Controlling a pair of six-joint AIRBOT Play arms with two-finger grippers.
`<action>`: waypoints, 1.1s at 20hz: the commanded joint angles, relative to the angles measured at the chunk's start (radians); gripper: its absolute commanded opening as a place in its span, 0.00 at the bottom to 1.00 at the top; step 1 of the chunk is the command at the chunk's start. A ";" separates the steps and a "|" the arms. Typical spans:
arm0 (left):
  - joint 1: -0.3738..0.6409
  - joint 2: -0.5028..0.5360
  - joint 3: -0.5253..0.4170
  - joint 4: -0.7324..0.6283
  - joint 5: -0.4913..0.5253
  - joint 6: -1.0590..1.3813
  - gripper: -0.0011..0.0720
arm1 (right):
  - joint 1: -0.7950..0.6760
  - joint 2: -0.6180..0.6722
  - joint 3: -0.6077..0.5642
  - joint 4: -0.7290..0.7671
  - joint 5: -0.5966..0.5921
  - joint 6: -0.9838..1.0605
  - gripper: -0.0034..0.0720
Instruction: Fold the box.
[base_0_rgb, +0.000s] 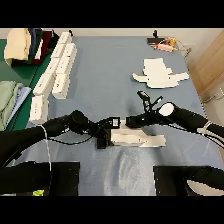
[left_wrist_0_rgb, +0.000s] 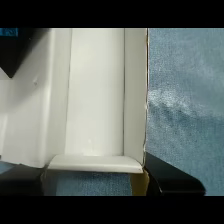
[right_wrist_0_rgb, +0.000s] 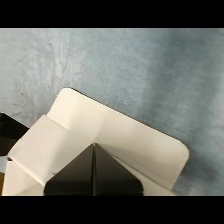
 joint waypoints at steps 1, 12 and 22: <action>-0.001 0.000 0.000 0.001 0.000 0.000 0.73 | 0.002 0.020 0.032 0.000 0.005 -0.003 0.07; -0.001 0.000 0.000 0.000 -0.001 0.000 0.73 | -0.018 0.308 0.116 -0.246 0.298 0.050 0.07; -0.001 0.000 0.000 0.000 -0.001 0.000 0.73 | 0.085 0.592 -0.041 -0.376 0.602 -0.188 0.27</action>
